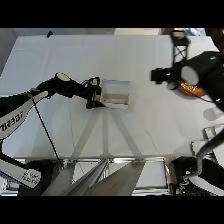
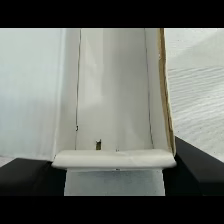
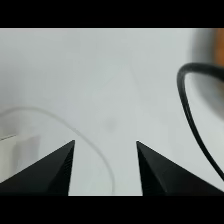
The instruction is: Fold the box and place the chain.
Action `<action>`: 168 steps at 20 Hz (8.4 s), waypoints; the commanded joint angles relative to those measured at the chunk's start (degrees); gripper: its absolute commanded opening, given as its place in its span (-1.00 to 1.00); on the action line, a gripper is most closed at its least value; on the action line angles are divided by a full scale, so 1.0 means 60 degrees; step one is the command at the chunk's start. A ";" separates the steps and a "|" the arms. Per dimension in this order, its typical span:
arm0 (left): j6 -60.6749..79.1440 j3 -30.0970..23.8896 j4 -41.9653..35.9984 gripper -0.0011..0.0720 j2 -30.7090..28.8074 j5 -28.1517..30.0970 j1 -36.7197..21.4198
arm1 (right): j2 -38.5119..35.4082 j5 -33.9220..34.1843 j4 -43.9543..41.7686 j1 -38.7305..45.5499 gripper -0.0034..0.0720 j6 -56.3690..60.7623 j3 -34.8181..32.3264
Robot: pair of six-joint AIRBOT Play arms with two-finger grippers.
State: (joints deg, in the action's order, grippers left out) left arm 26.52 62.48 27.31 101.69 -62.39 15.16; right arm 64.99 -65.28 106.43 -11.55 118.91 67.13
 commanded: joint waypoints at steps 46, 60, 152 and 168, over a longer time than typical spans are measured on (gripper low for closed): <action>0.0004 0.0004 0.0000 -0.37 0.0000 0.0000 -0.0007 | 0.0335 -0.0066 0.0372 0.1180 -0.89 -0.1902 0.0004; 0.0004 0.0004 0.0004 -0.37 0.0000 0.0000 -0.0007 | 0.1330 0.0488 -0.1683 -0.3045 -0.88 -0.1800 0.0004; 0.0004 0.0004 0.0000 -0.37 -0.0007 0.0000 -0.0007 | 0.2000 0.2575 -0.1829 -0.3107 -0.88 -0.1657 0.0004; 0.0004 0.0004 0.0000 -0.37 -0.0007 0.0000 -0.0007 | 0.3107 0.4634 -0.3144 -0.3679 -0.88 -0.1654 0.0033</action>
State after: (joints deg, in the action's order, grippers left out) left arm 26.52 62.48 27.31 101.69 -62.39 15.16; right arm 81.84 -40.07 88.38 -33.12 108.95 67.26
